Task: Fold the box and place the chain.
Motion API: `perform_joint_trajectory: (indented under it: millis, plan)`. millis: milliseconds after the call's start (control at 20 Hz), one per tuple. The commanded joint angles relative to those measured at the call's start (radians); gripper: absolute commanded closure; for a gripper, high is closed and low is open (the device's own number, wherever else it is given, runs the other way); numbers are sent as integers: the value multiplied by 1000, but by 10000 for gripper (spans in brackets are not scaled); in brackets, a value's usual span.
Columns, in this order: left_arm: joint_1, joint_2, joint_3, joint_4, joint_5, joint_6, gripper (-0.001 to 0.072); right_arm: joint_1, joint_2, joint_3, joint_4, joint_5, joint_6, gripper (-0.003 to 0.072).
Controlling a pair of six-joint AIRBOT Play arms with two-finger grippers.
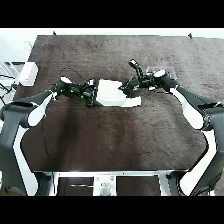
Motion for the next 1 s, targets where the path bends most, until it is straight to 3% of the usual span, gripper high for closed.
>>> perform_joint_trajectory:
  millis: [0,150,350,400,450,500,950]
  plan:
    - [0,0,0,2,0,2,354,0,12,1,-4,-3,-27,676]
    - [0,0,0,2,2,2,354,-2,87,0,-14,3,-26,677]
    - [0,0,0,2,2,2,354,-3,256,-40,-225,24,-15,675]
    - [0,0,0,2,2,2,354,-3,294,-62,-303,32,-16,562]
    - [0,0,0,2,2,2,354,-3,321,-84,-380,44,-16,259]
    - [0,0,0,2,2,2,354,-3,332,-103,-426,51,-16,39]
    - [0,0,0,2,2,2,354,30,293,-253,-412,3,-175,40]
